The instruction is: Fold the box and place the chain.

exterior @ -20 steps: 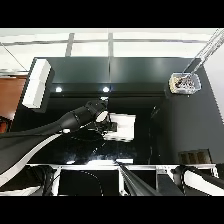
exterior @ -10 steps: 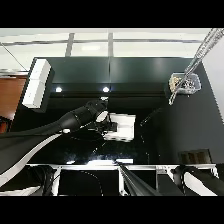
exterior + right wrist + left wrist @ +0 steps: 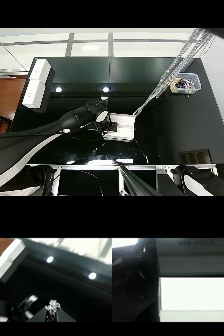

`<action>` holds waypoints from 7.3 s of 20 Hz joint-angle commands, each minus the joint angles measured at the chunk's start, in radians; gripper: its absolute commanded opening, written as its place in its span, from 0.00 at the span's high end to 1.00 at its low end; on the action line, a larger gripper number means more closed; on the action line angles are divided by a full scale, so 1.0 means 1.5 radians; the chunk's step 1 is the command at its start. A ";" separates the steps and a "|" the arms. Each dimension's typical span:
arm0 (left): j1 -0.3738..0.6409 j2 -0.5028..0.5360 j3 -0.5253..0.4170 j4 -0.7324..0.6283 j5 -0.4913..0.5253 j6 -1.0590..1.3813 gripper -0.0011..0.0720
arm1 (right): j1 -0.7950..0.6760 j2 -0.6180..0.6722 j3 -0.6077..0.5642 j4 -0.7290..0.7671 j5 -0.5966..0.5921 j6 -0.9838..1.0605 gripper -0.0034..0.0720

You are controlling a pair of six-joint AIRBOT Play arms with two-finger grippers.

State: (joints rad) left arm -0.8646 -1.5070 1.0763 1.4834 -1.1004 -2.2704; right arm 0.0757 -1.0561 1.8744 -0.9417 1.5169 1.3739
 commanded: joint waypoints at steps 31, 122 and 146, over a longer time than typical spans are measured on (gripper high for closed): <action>0.001 0.000 0.001 0.000 0.017 0.000 0.94 | 0.237 0.001 -0.536 0.136 -0.146 -0.101 0.95; 0.008 0.000 0.001 -0.002 0.015 0.000 0.94 | 0.243 0.135 -0.463 -0.037 -0.220 -0.251 0.94; 0.008 0.000 0.001 -0.002 0.015 0.000 0.94 | 0.233 0.123 -0.398 0.067 -0.215 -0.163 0.94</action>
State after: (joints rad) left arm -0.8532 -1.5070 1.0763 1.4803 -1.0782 -2.2704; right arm 0.4255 -0.8719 1.2388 -0.8490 1.1892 1.1095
